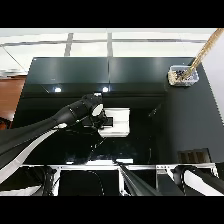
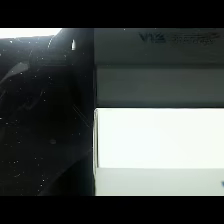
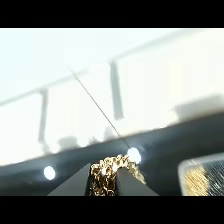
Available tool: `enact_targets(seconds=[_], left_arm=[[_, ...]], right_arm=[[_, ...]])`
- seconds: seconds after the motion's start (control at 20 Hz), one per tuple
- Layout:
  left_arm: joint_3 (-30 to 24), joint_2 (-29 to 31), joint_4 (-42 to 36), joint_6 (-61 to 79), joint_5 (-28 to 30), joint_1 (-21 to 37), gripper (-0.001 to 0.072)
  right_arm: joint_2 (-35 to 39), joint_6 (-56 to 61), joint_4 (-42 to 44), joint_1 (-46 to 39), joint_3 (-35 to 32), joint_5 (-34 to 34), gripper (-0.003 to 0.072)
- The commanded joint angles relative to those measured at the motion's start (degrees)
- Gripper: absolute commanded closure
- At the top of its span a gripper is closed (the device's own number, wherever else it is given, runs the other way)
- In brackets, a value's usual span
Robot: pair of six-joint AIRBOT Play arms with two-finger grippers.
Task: Fold the box and place the chain.
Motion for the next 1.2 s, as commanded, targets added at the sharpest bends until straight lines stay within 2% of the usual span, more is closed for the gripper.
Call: enact_targets(seconds=[0.0,0.35,0.7,0.85,1.15], left_arm=[[0.0,0.0,0.0,0.0,0.0,0.0,0.0682],[0.0,0.0,0.0,0.0,0.0,0.0,0.0682],[0.0,0.0,0.0,0.0,-0.1,0.0,0.0682],[0.0,0.0,0.0,0.0,0.0,0.0,0.0682],[0.0,0.0,0.0,0.0,0.0,0.0,0.0682]], right_arm=[[8.1,-2.2,6.5,0.0,0.0,2.1,0.0673],[12.3,-5.2,19.4,5.5,0.0,14.0,0.0673],[12.3,-5.2,19.7,18.7,0.0,18.9,0.0672],[12.2,-4.7,19.8,24.5,-1.7,17.1,0.0672],[10.2,-5.9,25.4,31.4,-4.4,6.6,0.0671]])
